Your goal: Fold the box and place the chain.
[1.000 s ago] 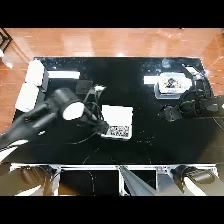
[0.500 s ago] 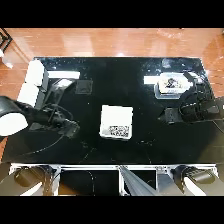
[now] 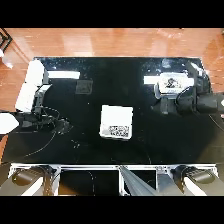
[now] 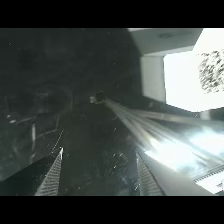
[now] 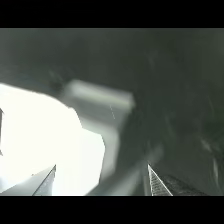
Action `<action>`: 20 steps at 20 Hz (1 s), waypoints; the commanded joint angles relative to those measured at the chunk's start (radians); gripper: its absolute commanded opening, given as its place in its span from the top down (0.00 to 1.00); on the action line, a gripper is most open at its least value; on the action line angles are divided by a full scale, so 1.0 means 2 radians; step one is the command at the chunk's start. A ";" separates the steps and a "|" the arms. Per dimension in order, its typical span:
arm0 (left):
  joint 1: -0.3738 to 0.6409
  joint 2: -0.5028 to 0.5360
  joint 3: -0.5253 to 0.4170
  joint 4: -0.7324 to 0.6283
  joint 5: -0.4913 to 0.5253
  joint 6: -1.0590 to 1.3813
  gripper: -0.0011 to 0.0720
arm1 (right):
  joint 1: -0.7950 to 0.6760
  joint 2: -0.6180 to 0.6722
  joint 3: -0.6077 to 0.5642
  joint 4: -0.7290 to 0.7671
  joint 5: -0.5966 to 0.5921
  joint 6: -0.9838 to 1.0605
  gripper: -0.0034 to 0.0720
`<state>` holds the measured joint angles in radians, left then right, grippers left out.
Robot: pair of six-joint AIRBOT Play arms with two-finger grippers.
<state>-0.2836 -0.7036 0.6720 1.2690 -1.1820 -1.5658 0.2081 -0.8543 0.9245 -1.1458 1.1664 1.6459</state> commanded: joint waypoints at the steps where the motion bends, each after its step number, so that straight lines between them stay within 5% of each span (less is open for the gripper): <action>1: 0.014 -0.007 -0.005 -0.023 0.017 0.018 0.21 | 0.000 -0.103 0.051 0.026 -0.067 -0.037 0.02; 4: 0.012 -0.010 -0.005 -0.025 0.009 0.018 0.21 | 0.006 -0.260 0.178 0.058 -0.002 -0.093 0.02; 7: 0.012 -0.010 -0.005 -0.030 0.000 0.018 0.21 | 0.030 -0.343 0.258 0.062 0.033 -0.170 0.02; 13: 0.012 -0.010 -0.005 -0.035 -0.005 0.017 0.21 | 0.077 -0.378 0.260 0.061 0.040 -0.255 0.02; 20: 0.012 -0.010 -0.005 -0.039 -0.021 0.014 0.21 | 0.109 -0.378 0.260 0.085 0.123 -0.362 0.02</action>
